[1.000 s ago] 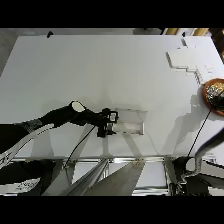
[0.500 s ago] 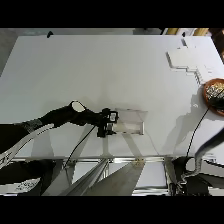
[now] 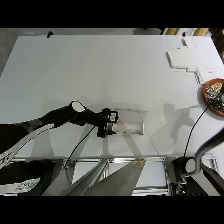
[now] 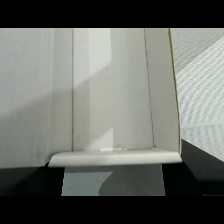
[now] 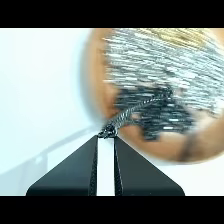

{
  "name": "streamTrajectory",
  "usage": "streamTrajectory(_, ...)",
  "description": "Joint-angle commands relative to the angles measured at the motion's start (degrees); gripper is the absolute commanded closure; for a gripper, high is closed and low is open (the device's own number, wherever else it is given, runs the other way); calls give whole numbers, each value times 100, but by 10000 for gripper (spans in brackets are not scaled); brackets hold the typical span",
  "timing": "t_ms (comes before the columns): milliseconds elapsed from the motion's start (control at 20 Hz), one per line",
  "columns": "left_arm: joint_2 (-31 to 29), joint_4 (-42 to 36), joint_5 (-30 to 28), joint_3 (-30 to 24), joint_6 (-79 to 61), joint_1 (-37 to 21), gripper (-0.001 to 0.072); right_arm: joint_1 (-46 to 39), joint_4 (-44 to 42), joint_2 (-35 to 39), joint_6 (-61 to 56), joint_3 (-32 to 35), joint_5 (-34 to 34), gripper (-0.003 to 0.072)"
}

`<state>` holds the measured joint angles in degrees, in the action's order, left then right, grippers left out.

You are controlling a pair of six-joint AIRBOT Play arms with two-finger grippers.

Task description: Fold the box and place the chain.

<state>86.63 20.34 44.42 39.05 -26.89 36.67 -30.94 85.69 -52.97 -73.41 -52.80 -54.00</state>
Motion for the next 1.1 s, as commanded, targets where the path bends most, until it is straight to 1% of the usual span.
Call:
streamTrajectory(0,-4,0,-2,7,0,-2,308,577,-887,953,192,2,-990,670)
streamTrajectory(250,-4,0,-2,7,0,-2,308,1700,-1202,2013,184,11,-2155,670)
streamTrajectory(350,-4,2,-2,7,0,-2,308,2159,-1565,2413,190,13,-2522,670)
streamTrajectory(450,-4,2,-2,7,0,-2,308,2625,-2004,2726,192,15,-2765,670)
streamTrajectory(550,-4,0,-2,7,0,-2,308,3108,-2459,2933,192,94,-2771,670)
streamTrajectory(700,-4,2,-2,7,2,-2,308,3853,-2761,2979,197,310,-2660,670)
streamTrajectory(800,-4,0,-2,7,0,-2,308,4400,-2771,2979,195,590,-2315,670)
streamTrajectory(900,-4,2,-2,7,0,-2,308,4970,-2769,2949,197,949,-1773,670)
streamTrajectory(1050,-4,0,-2,7,0,-2,308,5805,-2747,2765,367,1574,-695,669)
